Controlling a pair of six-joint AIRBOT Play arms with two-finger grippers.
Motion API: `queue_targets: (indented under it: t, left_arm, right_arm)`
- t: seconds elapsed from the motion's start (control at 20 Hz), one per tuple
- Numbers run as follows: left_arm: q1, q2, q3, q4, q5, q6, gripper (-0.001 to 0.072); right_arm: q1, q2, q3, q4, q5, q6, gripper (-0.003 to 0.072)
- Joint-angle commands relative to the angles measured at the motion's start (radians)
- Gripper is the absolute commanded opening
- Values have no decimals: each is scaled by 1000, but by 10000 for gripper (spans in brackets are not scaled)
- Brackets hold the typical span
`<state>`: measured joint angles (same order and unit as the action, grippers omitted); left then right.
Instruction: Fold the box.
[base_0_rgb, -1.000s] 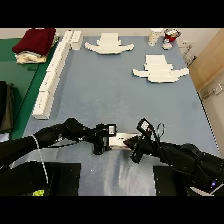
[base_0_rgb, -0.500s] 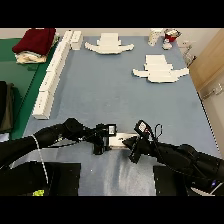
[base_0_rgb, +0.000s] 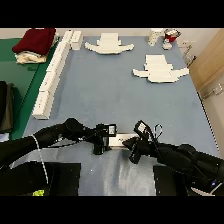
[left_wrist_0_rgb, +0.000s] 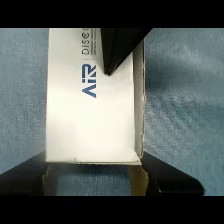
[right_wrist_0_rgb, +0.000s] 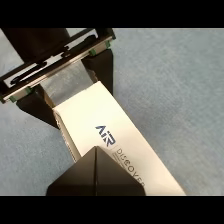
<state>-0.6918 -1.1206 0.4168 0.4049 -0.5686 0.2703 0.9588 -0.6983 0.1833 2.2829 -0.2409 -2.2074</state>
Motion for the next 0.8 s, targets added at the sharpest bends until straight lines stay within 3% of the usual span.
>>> queue_targets:
  t: [0.0, 0.15, 0.45, 0.75]
  left_arm:
    - [0, 0, 1, -1, 0, -2, 465]
    - [0, 0, 1, 0, 0, -2, 465]
    - [0, 0, 1, 0, 0, -2, 465]
    - [0, 0, 1, 0, 0, -2, 465]
  right_arm:
    - [0, 48, 36, -56, 19, 0, 6]
    - [-42, 93, 88, -181, -22, 37, 6]
    - [-243, 72, 253, -440, -283, 211, 6]
    - [-470, -142, 495, -481, -595, 332, 6]
